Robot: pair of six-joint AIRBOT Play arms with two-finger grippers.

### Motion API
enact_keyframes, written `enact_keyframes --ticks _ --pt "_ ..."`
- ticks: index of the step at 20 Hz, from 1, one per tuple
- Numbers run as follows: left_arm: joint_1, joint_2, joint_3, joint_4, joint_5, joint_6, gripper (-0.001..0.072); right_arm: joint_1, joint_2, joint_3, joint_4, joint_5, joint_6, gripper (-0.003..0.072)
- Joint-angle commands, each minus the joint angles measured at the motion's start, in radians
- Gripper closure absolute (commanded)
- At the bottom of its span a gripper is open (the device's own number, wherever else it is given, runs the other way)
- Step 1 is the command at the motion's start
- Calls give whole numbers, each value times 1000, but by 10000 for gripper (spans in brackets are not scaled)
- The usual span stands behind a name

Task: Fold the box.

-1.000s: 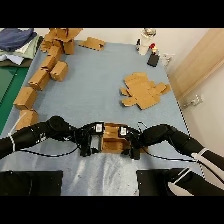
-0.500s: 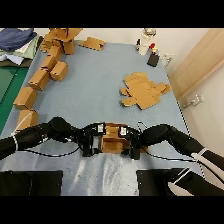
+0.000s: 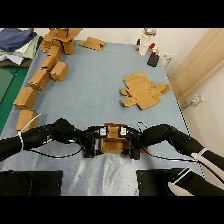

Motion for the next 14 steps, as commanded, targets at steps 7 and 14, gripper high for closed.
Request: enact_keyframes --ticks 7,14 --pt "-3 -23 13 -32 12 18 5 0 0 1 0 0 0 169" --pt "-3 -24 14 -32 -2 18 9 0 0 1 0 0 0 170"
